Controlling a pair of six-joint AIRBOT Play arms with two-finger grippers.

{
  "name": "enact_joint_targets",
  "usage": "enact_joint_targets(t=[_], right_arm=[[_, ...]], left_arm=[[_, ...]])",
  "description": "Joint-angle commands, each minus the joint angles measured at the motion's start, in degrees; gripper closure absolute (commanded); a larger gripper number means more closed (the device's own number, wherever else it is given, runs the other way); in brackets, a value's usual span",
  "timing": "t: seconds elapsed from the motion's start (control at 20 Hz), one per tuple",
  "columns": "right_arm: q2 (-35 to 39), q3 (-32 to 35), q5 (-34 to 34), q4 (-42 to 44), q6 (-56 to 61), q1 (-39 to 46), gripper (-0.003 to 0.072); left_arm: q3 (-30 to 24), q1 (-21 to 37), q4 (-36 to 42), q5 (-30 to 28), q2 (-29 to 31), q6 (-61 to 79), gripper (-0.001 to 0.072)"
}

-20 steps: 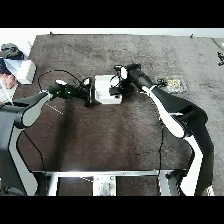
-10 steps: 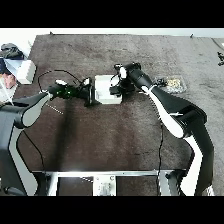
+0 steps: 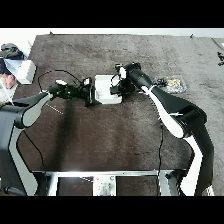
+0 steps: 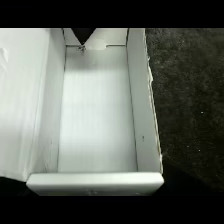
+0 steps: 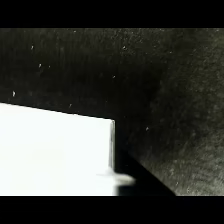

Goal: Fold the box and place the chain.

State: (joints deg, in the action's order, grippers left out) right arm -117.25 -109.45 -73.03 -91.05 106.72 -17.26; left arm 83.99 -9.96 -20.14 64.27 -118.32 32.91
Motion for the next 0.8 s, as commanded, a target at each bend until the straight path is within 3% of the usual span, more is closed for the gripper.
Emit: enact_joint_targets(t=[0.0, 0.15, 0.2, 0.25, 0.75], right_arm=[[-0.04, -0.04, 0.02, -0.7, -0.15, -0.07, 0.0621], [-0.02, -0.04, 0.35, -0.7, -0.15, -0.07, 0.0617], [0.0, -0.04, 0.35, -0.68, -0.15, -0.04, 0.053], [0.0, -0.07, 0.28, -0.68, -0.15, -0.07, 0.0398], [4.85, -0.04, -3.21, 0.42, -3.5, -0.07, 0.0393]], left_arm=[[0.04, 0.0, -0.26, 0.26, 0.04, 0.15, 0.0236], [0.04, 0.0, -0.26, 0.26, 0.04, 0.15, 0.0236], [0.04, 0.0, -0.26, 0.26, 0.04, 0.15, 0.0236], [0.04, 0.0, -0.26, 0.26, 0.04, 0.15, 0.0236], [0.04, 0.0, -0.26, 0.26, 0.04, 0.15, 0.0236]])
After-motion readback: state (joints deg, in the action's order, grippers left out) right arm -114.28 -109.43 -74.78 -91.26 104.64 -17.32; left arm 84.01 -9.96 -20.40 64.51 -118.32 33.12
